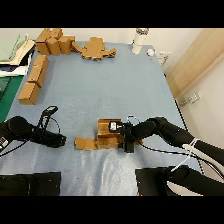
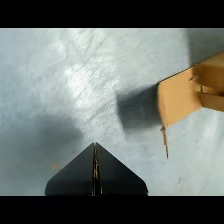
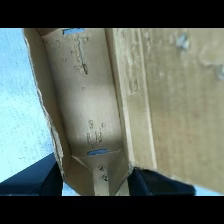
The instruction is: Fold the box.
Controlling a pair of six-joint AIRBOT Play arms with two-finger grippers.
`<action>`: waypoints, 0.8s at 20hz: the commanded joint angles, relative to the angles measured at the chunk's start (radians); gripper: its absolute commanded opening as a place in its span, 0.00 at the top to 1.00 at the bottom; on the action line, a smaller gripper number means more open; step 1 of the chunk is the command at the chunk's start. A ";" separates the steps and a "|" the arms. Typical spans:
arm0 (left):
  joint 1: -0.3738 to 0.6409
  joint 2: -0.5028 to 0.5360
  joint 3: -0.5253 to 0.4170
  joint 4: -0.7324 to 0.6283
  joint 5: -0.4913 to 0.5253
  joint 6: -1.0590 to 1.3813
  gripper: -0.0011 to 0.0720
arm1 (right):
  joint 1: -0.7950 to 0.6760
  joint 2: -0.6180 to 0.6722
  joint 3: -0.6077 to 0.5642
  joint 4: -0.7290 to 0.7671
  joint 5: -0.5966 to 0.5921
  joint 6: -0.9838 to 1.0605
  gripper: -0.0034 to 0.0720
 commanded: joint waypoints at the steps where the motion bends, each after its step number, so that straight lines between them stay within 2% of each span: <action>1: 0.024 0.001 -0.040 -0.071 -0.018 -0.076 0.97 | 0.000 0.000 0.000 0.000 0.000 0.000 0.36; 4: 0.002 -0.015 -0.042 -0.220 0.021 -0.040 0.97 | 0.000 0.000 0.000 0.000 0.000 0.000 0.36; 6: -0.066 -0.037 -0.042 -0.284 0.081 -0.036 0.97 | 0.000 0.000 0.000 0.000 0.000 0.000 0.36; 11: -0.263 -0.143 -0.042 -0.377 0.217 -0.045 0.97 | 0.000 0.000 0.000 0.000 0.000 0.000 0.36; 16: -0.337 -0.158 -0.030 -0.417 0.266 -0.051 0.97 | 0.000 0.000 0.000 0.000 0.000 0.000 0.36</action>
